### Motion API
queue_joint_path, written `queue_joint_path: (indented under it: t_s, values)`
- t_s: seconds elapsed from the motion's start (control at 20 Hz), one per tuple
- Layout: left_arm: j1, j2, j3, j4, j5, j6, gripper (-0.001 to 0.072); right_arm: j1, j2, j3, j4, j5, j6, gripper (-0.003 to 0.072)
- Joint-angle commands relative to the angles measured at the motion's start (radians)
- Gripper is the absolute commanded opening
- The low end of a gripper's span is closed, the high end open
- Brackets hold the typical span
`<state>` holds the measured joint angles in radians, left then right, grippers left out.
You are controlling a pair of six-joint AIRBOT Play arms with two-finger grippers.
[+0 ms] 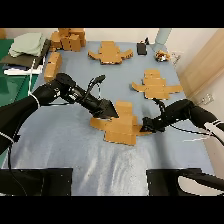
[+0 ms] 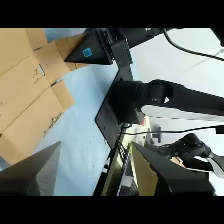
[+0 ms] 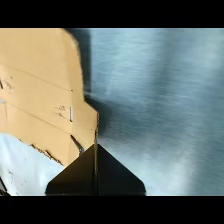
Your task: Fold the box.
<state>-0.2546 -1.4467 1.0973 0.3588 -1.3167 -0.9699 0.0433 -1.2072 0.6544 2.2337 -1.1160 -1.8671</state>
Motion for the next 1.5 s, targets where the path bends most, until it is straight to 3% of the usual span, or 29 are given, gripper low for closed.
queue_joint_path:
  t_s: [0.0,0.2,0.45,0.6,0.85,1.0,1.25,1.35,1.45]
  values:
    - [0.007,0.000,0.005,0.001,-0.003,-0.005,0.0694,0.060,0.016,-0.006,0.034,0.002,-0.127,0.0004]
    - [0.068,0.000,0.009,0.047,-0.004,0.012,0.0694,0.172,0.132,-0.063,-0.014,0.158,-0.136,0.0003]
    - [0.161,0.000,0.009,0.147,0.040,0.011,0.0694,0.225,0.332,-0.195,-0.053,0.273,-0.129,0.0003]
    - [0.166,-0.031,0.009,0.161,0.080,0.012,0.0693,0.225,0.395,-0.232,-0.055,0.277,-0.123,0.0003]
    - [0.135,-0.187,0.041,0.084,0.157,0.059,0.0693,0.225,0.397,-0.232,-0.058,0.277,-0.123,0.0003]
    - [0.109,-0.282,0.119,-0.027,0.130,0.098,0.0693,0.225,0.397,-0.232,-0.058,0.274,-0.123,0.0004]
    - [0.058,-0.402,0.265,-0.022,0.009,0.098,0.0692,0.225,0.397,-0.232,-0.060,0.274,-0.123,0.0003]
    - [0.055,-0.419,0.279,-0.019,-0.074,0.119,0.0508,0.225,0.396,-0.232,-0.061,0.274,-0.123,0.0004]
    - [0.056,-0.419,0.279,0.003,-0.135,0.128,0.0508,0.225,0.396,-0.232,-0.062,0.276,-0.123,0.0004]
